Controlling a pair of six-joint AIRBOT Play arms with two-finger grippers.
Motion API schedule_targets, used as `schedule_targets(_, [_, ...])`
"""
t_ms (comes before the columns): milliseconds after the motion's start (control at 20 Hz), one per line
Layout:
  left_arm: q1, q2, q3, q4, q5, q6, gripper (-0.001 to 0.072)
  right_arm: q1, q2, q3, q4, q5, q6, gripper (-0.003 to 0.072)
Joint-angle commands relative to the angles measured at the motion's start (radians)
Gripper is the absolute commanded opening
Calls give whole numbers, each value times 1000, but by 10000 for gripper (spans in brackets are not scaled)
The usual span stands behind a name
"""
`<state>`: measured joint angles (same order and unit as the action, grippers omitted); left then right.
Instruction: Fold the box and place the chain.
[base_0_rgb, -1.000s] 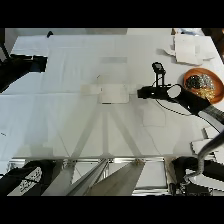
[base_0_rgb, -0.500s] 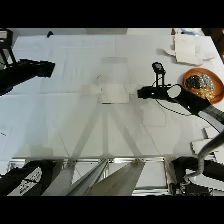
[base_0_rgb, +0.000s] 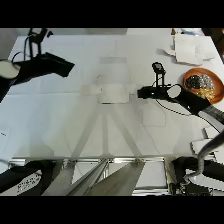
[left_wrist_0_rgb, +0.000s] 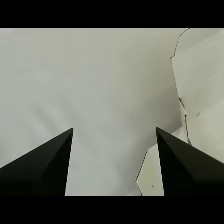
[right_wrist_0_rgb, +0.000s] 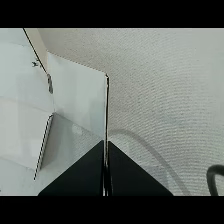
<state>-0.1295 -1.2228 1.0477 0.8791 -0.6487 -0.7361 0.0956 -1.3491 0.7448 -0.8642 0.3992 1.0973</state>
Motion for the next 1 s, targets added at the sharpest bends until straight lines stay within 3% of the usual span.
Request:
schedule_targets(0, [-19, -213, 227, 16, -217, -35, 580, 1, -1, 0, 0, 0, 0, 15])
schedule_targets(100, [-13, -345, 370, 5, -313, -60, 583, 1, -1, 0, 0, 0, 0, 15])
schedule_targets(200, [-7, -470, 494, -47, -399, -59, 653, 1, -1, 0, 0, 0, 0, 15])
schedule_targets(450, [-11, -696, 679, -192, -540, -10, 705, 1, -1, 0, 0, 0, 0, 15])
schedule_targets(550, [-24, -733, 708, -229, -583, 37, 704, 1, -1, 0, 0, 0, 0, 15])
schedule_targets(950, [-60, -770, 709, -247, -533, 60, 701, 1, -1, 0, 0, 0, 0, 15])
